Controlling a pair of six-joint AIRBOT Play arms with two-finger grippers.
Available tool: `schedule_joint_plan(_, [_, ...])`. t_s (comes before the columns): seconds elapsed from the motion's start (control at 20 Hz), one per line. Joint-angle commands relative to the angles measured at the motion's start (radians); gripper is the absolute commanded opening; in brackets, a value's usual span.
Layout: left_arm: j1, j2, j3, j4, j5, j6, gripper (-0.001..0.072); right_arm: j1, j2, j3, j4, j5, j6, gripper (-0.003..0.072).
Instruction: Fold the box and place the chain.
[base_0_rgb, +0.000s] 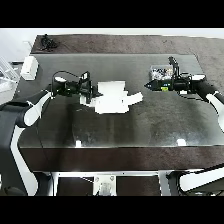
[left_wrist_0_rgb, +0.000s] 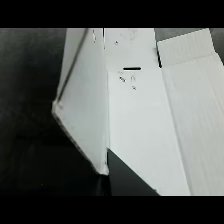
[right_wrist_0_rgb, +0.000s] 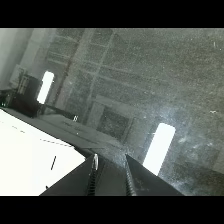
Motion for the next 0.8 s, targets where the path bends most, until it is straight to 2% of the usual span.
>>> schedule_joint_plan(0.0, [-0.001,-0.011,0.000,0.005,-0.003,0.006,0.0017,0.001,0.000,0.000,0.000,0.000,0.000,0.0213])
schedule_joint_plan(0.25, [0.000,-0.010,0.006,-0.008,-0.010,0.003,0.0020,0.001,0.003,0.000,0.002,0.012,-0.010,0.0207])
schedule_joint_plan(0.3, [0.000,-0.010,0.006,-0.008,-0.010,0.003,0.0020,0.003,0.013,-0.005,0.011,0.031,-0.040,0.0116])
schedule_joint_plan(0.5, [0.000,-0.010,0.006,-0.007,-0.008,0.003,0.0020,0.042,0.196,-0.179,0.127,0.011,-0.275,0.0122])
schedule_joint_plan(0.55, [-0.001,-0.010,0.006,-0.008,-0.006,0.003,0.0021,0.064,0.246,-0.234,0.140,-0.034,-0.391,0.0233])
schedule_joint_plan(0.6, [-0.001,-0.010,0.006,-0.008,-0.010,0.003,0.0021,0.086,0.279,-0.283,0.139,-0.078,-0.492,0.0491])
schedule_joint_plan(0.65, [0.000,-0.010,0.006,-0.008,-0.009,0.003,0.0021,0.109,0.295,-0.321,0.138,-0.098,-0.570,0.0648])
schedule_joint_plan(0.75, [-0.001,-0.010,0.006,-0.008,-0.001,0.003,0.0021,0.163,0.297,-0.380,0.127,-0.094,-0.723,0.0668])
